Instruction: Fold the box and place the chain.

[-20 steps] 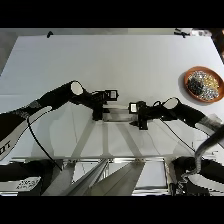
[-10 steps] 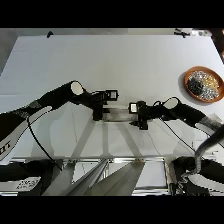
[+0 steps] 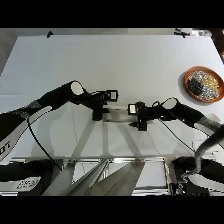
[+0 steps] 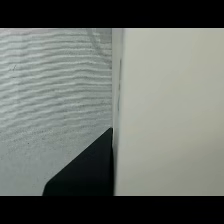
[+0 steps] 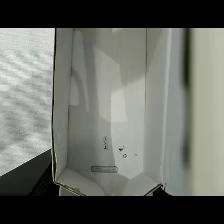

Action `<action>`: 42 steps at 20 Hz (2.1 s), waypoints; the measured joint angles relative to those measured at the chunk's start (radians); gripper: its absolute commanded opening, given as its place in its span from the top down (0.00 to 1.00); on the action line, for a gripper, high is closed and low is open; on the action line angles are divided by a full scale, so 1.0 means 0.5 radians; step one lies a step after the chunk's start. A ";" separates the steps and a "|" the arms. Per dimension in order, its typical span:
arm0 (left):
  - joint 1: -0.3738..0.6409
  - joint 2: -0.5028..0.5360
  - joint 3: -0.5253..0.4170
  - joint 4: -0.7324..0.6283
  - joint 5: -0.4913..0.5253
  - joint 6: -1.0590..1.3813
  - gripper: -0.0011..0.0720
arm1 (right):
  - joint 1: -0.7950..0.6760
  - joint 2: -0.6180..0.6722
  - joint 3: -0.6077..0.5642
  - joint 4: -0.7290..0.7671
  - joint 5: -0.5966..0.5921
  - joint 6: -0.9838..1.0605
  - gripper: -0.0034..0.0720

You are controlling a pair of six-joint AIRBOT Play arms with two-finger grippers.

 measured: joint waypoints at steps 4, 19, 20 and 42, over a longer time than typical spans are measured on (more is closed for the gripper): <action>0.000 0.000 0.000 0.000 0.002 -0.001 0.97 | 0.003 -0.010 0.000 -0.003 -0.002 0.015 0.52; 0.000 0.000 0.000 -0.002 0.005 -0.001 0.97 | 0.005 -0.013 0.000 -0.048 -0.011 0.053 0.50; 0.000 0.000 0.000 -0.002 0.005 -0.001 0.97 | 0.005 -0.013 0.000 -0.049 -0.011 0.053 0.50; 0.007 0.141 -0.002 0.025 -0.001 -0.005 0.19 | 0.007 -0.014 -0.001 -0.051 -0.014 0.050 0.50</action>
